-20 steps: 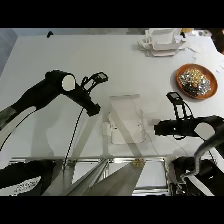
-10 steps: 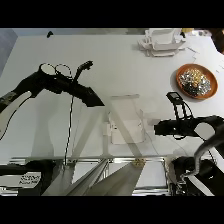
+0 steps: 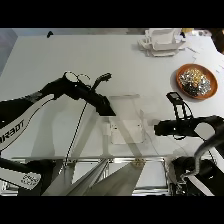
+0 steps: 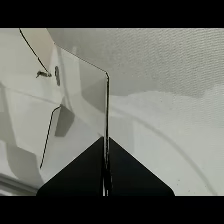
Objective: Fold the box and place the chain.
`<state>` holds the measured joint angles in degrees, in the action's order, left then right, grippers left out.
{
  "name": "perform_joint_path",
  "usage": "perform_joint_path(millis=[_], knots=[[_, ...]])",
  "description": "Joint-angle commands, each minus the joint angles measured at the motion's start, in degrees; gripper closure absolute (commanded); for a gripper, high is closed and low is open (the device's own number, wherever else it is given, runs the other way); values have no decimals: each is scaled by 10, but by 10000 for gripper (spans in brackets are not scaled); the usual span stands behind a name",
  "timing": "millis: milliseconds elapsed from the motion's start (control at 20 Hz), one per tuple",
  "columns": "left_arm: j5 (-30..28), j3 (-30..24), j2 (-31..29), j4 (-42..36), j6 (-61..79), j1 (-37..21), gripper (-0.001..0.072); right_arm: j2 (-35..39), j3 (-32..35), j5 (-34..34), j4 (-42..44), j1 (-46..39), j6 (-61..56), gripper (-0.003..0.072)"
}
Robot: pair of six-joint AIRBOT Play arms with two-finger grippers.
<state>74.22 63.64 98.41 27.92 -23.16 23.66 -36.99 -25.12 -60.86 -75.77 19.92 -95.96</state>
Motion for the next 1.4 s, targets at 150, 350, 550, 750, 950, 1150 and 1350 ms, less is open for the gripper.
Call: perform_joint_path(millis=[150,350,550,750,950,1150,1350], knots=[[12,17,29,-22,13,22,167,0,0,-11,3,1,0,672],[-3,17,30,-27,24,30,515,0,0,-11,3,1,0,672],[-18,17,24,2,81,30,706,0,0,-11,4,1,0,671],[-28,17,5,0,151,33,707,1,0,-2,8,1,0,418],[-58,17,-40,0,244,48,707,1,-27,4,0,1,3,281],[-136,17,-73,67,244,74,707,1,-78,4,-46,1,4,281],[-163,17,-59,127,223,97,707,2,-81,21,-78,1,4,282]])
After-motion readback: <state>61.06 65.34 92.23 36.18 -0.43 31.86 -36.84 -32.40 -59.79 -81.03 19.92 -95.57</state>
